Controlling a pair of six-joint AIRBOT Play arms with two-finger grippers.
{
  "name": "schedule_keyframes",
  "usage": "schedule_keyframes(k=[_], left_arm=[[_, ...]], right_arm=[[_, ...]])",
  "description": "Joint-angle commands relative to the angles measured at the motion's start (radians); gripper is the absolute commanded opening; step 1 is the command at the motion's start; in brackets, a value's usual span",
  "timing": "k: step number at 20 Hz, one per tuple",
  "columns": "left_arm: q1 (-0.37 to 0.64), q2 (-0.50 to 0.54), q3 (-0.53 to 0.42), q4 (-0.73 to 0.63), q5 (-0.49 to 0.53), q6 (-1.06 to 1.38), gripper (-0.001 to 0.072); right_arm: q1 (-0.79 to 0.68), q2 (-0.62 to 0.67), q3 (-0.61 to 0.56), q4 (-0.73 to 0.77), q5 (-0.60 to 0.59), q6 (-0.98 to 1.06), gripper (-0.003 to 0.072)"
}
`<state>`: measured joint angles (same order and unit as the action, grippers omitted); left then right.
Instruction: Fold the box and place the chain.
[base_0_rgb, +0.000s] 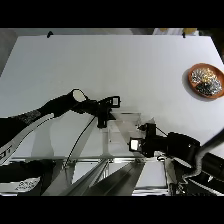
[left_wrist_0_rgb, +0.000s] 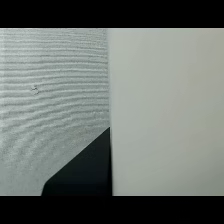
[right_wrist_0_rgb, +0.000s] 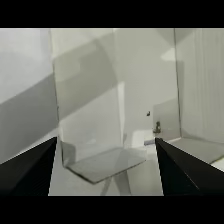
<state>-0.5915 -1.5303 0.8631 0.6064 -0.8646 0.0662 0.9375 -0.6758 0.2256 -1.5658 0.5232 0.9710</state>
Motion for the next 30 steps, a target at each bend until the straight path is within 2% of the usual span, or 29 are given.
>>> schedule_keyframes(k=[1,9,13,20,24,30], left_arm=[[0.0,0.0,0.0,0.0,0.0,0.0,0.001],[0.0,0.0,0.0,0.0,0.0,0.0,0.001],[0.0,0.0,0.0,0.0,0.0,0.0,0.001],[0.0,0.0,0.0,0.0,0.0,0.0,0.001],[0.0,0.0,0.0,0.0,0.0,0.0,0.001],[0.0,0.0,0.0,0.0,0.0,0.0,0.001]], right_arm=[[0.008,-0.05,0.01,-0.03,-0.092,0.026,0.0679],[-0.193,-0.045,0.107,0.045,-0.02,-0.02,0.0679],[-0.285,-0.047,0.107,0.242,0.003,-0.255,0.0679],[-0.393,-0.048,0.107,0.419,0.022,-0.436,0.0679],[-0.5,-0.053,0.107,0.533,0.114,-0.605,0.0677],[-0.599,-0.179,0.107,0.729,0.145,-0.905,0.0677]])
